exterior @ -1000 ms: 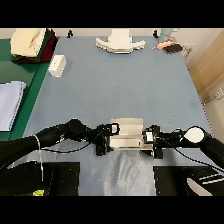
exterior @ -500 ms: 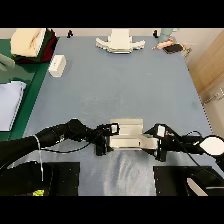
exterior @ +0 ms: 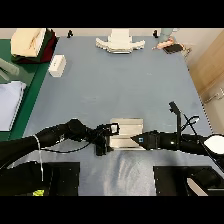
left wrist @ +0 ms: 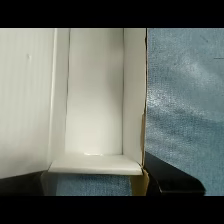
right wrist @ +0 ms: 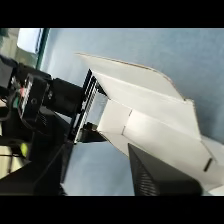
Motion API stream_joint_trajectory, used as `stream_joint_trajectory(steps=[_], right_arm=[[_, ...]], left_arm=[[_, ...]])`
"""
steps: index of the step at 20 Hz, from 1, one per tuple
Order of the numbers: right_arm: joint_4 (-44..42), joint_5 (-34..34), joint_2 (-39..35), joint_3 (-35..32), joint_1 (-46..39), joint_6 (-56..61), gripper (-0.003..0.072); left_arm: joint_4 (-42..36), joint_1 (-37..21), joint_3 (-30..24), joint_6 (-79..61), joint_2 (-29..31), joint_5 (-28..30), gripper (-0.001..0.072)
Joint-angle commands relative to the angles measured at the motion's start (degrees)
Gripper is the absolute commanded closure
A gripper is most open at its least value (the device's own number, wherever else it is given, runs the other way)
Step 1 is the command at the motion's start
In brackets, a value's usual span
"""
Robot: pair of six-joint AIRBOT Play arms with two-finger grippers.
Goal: Fold the box.
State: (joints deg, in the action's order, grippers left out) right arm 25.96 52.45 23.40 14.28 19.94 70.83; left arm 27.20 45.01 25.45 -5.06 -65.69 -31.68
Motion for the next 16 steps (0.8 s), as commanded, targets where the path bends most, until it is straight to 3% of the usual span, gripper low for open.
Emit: stream_joint_trajectory(steps=[1, 3, 5, 10, 16], right_arm=[[-3.98, -0.72, 4.61, 0.04, 0.17, 5.49, 0.0187], [-6.78, -2.14, 8.39, 0.04, 0.17, 5.49, 0.0210], [-10.67, -5.29, 12.17, 0.24, 0.15, 3.93, 0.0351], [-11.50, -5.20, 22.86, 7.30, 0.17, -2.03, 0.0352], [-3.02, -6.45, 37.24, 14.91, 0.15, -2.32, 0.0357]], left_arm=[[0.00, 0.00, -0.02, 0.00, -0.04, 0.02, 0.0285], [0.00, 0.00, -0.02, 0.00, -0.02, 0.02, 0.0286], [0.00, 0.00, -0.02, 0.00, -0.04, 0.02, 0.0285], [0.00, 0.00, -0.02, 0.00, -0.04, 0.02, 0.0285], [0.00, 0.00, -0.02, 0.00, -0.04, 0.02, 0.0285]])
